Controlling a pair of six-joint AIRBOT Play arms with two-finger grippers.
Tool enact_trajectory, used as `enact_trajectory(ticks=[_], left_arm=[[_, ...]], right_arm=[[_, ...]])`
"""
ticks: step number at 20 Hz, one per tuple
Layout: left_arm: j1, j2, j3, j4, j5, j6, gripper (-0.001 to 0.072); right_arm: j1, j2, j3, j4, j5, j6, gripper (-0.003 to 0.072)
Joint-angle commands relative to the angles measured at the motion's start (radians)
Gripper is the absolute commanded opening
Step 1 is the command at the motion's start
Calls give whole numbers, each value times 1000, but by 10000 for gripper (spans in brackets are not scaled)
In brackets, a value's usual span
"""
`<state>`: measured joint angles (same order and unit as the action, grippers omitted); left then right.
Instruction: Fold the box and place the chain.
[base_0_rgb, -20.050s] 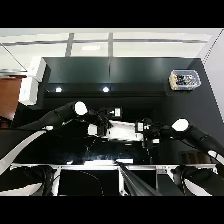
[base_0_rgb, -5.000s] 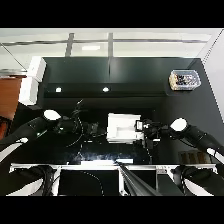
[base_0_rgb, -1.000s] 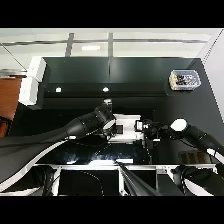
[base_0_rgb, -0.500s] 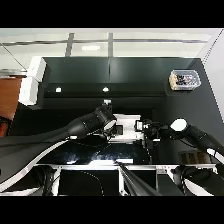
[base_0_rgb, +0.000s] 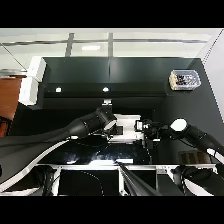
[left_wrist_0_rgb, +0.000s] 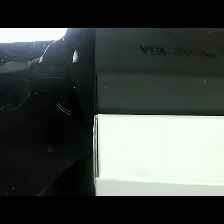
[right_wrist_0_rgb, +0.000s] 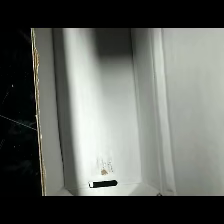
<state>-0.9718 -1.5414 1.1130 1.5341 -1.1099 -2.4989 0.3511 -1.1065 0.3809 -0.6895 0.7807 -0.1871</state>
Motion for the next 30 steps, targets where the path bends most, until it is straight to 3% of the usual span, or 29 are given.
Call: enact_trajectory(ticks=[1,3,4,5,6,10,13,17,24,25,26,27,28,30], left_arm=[[-6,0,1,0,8,1,41],[-10,0,1,-1,8,1,49],[-10,0,1,-2,6,1,105],[-10,0,1,-1,-4,1,235],[-7,0,1,0,-19,1,312],[-5,0,1,10,-46,1,314],[-5,0,1,10,-30,1,303],[-6,0,1,-3,7,8,23],[-6,0,1,-6,5,9,25],[-6,0,1,-6,1,9,25],[-6,0,1,-6,-3,9,25],[-6,0,1,-6,-6,9,25],[-6,0,1,-5,-10,9,24],[-6,0,1,0,-14,9,25]], right_arm=[[0,0,0,0,0,0,234],[0,0,0,0,0,0,235],[0,0,0,0,0,0,235],[0,0,0,0,0,1,234],[0,0,0,0,1,1,234],[0,0,0,0,1,1,234],[0,0,0,0,1,0,234],[0,0,0,0,0,0,235],[0,1,0,5,5,2,236],[0,2,0,9,6,14,293],[0,3,1,7,6,35,491],[-1,5,2,5,7,57,631],[-1,14,3,0,14,87,708],[-3,66,10,-65,63,143,707]])
